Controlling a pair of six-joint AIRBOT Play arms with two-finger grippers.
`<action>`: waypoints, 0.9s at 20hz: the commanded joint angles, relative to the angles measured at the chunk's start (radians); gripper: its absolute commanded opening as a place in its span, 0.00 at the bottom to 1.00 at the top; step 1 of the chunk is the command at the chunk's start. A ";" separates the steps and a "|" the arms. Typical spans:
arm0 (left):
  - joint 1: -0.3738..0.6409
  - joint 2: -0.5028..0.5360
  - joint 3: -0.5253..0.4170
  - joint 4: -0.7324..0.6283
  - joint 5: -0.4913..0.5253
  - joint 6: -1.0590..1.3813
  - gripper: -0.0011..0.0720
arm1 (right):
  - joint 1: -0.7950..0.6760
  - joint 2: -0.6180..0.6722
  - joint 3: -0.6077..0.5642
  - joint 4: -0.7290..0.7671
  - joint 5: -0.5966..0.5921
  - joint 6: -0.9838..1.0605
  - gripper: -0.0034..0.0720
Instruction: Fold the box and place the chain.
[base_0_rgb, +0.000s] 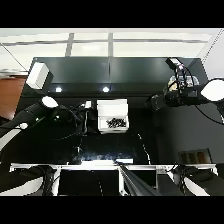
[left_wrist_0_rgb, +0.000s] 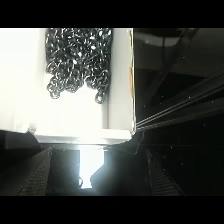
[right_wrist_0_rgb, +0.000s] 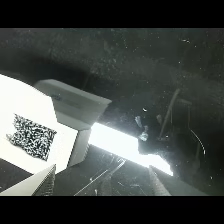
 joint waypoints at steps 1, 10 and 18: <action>-0.009 -0.006 0.001 0.000 0.026 -0.011 0.97 | 0.000 0.001 0.000 0.000 0.000 0.000 0.95; -0.011 -0.020 0.035 0.000 0.055 -0.012 0.97 | 0.000 0.001 0.000 0.000 -0.021 0.000 0.95; -0.025 -0.088 0.088 0.034 -0.011 -0.003 0.97 | -0.001 0.001 0.000 0.000 -0.020 0.000 0.95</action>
